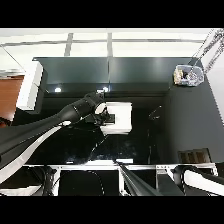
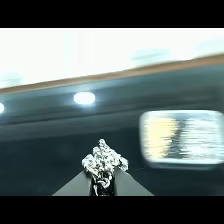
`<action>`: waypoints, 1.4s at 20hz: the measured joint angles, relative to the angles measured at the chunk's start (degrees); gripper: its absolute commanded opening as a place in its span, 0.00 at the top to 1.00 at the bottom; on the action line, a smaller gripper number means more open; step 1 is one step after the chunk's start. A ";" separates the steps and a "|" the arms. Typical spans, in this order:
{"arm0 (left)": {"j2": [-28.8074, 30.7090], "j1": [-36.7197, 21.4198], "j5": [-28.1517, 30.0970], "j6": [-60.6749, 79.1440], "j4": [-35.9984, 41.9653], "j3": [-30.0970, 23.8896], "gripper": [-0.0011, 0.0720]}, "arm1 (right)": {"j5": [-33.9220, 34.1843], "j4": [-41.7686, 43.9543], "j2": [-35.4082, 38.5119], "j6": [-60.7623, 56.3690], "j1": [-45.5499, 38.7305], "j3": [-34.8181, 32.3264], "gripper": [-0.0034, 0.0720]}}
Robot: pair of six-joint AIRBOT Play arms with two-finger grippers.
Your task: Fold the box and place the chain.
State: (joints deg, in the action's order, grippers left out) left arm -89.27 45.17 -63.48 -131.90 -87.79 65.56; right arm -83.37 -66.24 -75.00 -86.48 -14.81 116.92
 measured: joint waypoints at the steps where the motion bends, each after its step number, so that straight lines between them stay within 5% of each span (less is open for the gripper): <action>1: 0.00 0.00 0.00 0.00 0.00 0.00 0.95 | -1.66 3.06 1.60 0.55 0.42 0.00 0.94; 7: 0.00 0.00 -0.04 0.00 0.00 0.00 0.95 | -10.93 11.76 5.90 1.79 11.32 -2.34 0.94; 13: 0.00 0.00 -0.02 0.00 0.00 0.00 0.95 | -14.75 13.40 8.37 3.58 26.40 -13.60 0.94; 28: 0.00 0.00 -0.02 0.00 -0.02 0.00 0.95 | 11.37 17.55 8.98 4.24 38.71 -43.65 0.94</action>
State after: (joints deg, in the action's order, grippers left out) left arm -89.27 45.17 -63.51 -131.90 -87.81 65.56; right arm -72.01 -48.69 -66.02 -82.24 23.90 73.28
